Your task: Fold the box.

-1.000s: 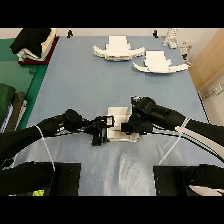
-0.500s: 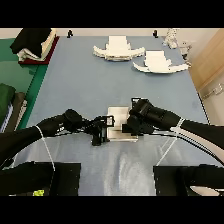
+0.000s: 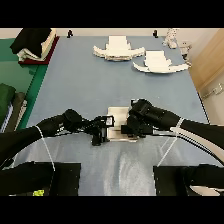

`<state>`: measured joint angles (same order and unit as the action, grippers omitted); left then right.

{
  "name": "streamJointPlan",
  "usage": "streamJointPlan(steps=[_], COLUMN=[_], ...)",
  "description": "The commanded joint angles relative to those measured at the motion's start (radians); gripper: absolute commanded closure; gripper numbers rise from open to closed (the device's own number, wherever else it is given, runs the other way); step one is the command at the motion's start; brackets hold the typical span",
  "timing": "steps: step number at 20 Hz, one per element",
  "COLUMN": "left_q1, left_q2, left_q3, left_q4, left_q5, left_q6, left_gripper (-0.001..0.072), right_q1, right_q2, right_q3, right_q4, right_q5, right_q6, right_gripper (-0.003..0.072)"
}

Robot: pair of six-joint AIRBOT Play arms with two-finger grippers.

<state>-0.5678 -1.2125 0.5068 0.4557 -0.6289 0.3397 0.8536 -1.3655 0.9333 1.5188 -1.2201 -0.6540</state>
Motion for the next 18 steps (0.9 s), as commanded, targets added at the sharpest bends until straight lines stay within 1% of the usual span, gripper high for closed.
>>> streamJointPlan(steps=[1, 4, 5, 8, 9, 10, 11, 15, 18], left_q1=[0.000, 0.000, 0.000, 0.000, 0.000, 0.000, 0.000, 0.000, 0.000], left_q2=[0.000, 0.000, 0.000, 0.000, 0.000, 0.000, 0.000, 0.000, 0.000], left_q3=[0.000, 0.000, 0.000, 0.000, 0.000, 0.000, 0.000, 0.000, 0.000], left_q4=[0.000, 0.000, 0.000, 0.000, 0.000, 0.000, 0.000, 0.000, 0.000], left_q5=[0.000, 0.000, 0.000, 0.000, 0.000, 0.000, 0.000, 0.000, 0.000], left_q6=[0.000, 0.000, 0.000, 0.000, 0.000, 0.000, 0.000, 0.000, 0.000], left_gripper=[0.0212, 0.0212, 0.0212, 0.0212, 0.0212, 0.0212, 0.0213, 0.0212, 0.0212], right_q1=[0.001, 0.000, 0.000, 0.000, 0.000, 0.000, 0.000, 0.000, 0.000], right_q2=[0.002, 0.002, 0.002, 0.002, 0.002, 0.002, 0.002, 0.016, 0.073], right_q3=[0.000, 0.000, 0.000, 0.000, 0.000, 0.000, 0.000, 0.013, 0.078], right_q4=[-0.008, -0.009, -0.013, -0.018, -0.020, -0.019, -0.019, -0.019, -0.033], right_q5=[-0.020, -0.029, -0.033, -0.033, -0.035, -0.041, -0.049, -0.095, -0.168], right_q6=[0.000, 0.000, 0.000, 0.000, 0.000, -0.002, -0.006, -0.029, -0.047], right_gripper=[0.0527, 0.0529, 0.0687, 0.0686, 0.0636, 0.0386, 0.0310, 0.0310, 0.0310])
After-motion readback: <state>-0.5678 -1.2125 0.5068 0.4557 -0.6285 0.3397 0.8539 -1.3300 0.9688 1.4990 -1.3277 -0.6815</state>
